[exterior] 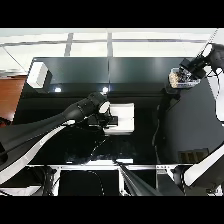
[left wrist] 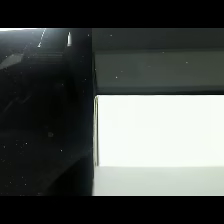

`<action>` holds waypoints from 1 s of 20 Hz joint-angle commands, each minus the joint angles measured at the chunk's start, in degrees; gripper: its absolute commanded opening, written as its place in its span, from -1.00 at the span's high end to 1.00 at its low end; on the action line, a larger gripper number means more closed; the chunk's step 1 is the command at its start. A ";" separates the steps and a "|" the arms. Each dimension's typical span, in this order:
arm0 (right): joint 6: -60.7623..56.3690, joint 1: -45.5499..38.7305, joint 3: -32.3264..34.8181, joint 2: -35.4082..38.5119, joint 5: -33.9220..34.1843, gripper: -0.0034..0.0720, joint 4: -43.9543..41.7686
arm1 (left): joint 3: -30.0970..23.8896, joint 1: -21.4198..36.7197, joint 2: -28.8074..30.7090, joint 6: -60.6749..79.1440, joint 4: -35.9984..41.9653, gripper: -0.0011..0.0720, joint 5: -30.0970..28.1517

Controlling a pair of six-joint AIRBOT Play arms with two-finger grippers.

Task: Fold the box and place the chain.

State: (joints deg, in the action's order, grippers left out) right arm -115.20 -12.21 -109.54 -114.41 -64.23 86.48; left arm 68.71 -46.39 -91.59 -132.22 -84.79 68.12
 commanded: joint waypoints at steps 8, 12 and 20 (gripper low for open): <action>3.61 -0.72 -1.68 -2.54 -2.82 0.77 -0.85 | 0.00 0.02 -0.02 0.02 0.02 0.91 0.04; 10.88 -0.66 -5.16 -0.31 -7.72 0.88 -0.87 | 0.00 0.02 -0.02 0.02 0.02 0.91 0.04; 23.45 0.57 -4.87 18.49 -10.16 0.88 -1.33 | 0.00 0.02 -0.02 0.02 0.24 0.91 0.00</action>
State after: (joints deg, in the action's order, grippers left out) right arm -96.38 -12.16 -114.65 -101.93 -72.95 85.78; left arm 68.71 -46.39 -91.61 -132.20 -84.66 68.18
